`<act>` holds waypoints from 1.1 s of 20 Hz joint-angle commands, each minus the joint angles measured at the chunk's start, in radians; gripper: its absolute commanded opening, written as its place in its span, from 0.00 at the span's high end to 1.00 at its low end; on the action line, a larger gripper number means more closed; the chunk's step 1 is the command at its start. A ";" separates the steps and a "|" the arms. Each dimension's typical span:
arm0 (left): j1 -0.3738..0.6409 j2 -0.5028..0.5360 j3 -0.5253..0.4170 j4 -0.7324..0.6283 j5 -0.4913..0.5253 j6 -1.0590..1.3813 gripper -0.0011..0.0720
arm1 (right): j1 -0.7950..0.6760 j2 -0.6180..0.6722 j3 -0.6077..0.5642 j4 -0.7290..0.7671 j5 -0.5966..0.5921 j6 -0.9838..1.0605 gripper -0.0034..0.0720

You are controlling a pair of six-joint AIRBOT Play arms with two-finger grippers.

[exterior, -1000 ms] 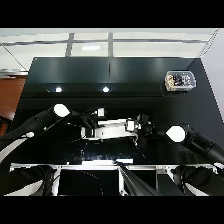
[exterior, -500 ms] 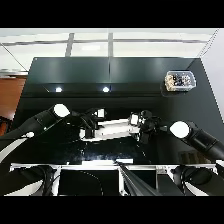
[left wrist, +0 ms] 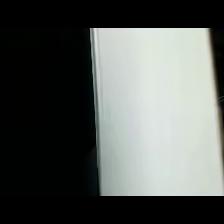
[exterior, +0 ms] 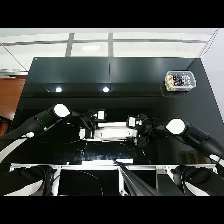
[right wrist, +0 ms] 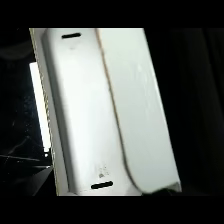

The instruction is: Fold the box and place the chain.

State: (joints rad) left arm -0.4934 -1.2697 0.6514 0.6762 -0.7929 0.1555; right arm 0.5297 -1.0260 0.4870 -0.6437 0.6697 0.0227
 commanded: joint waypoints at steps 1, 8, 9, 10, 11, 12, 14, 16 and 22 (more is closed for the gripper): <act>0.000 0.001 0.000 0.000 0.003 0.002 0.95 | 0.000 -0.065 0.001 0.034 0.027 -0.113 0.10; 0.000 0.001 0.000 0.000 0.002 0.001 0.95 | -0.054 -0.158 0.000 0.071 0.042 -0.193 0.12; 0.000 0.001 0.000 0.000 0.002 0.001 0.95 | -0.066 -0.162 0.000 0.071 0.046 -0.197 0.12; 0.000 0.001 0.000 0.000 0.003 0.001 0.95 | -0.069 -0.163 0.000 0.071 0.045 -0.197 0.12; 0.000 0.001 0.000 0.000 0.003 0.000 0.95 | -0.069 -0.166 0.000 0.084 0.045 -0.206 0.12; 0.000 0.001 0.000 0.000 0.003 -0.003 0.95 | -0.069 -0.172 0.000 0.114 0.047 -0.223 0.12; 0.000 0.001 0.000 0.000 0.003 -0.003 0.95 | -0.064 -0.181 0.000 0.131 0.049 -0.237 0.12; 0.000 0.001 0.000 0.000 0.003 -0.003 0.95 | -0.064 -0.181 0.000 0.131 0.049 -0.237 0.12; 0.000 0.000 0.000 0.000 0.004 -0.003 0.95 | -0.064 -0.181 0.001 0.118 0.045 -0.227 0.12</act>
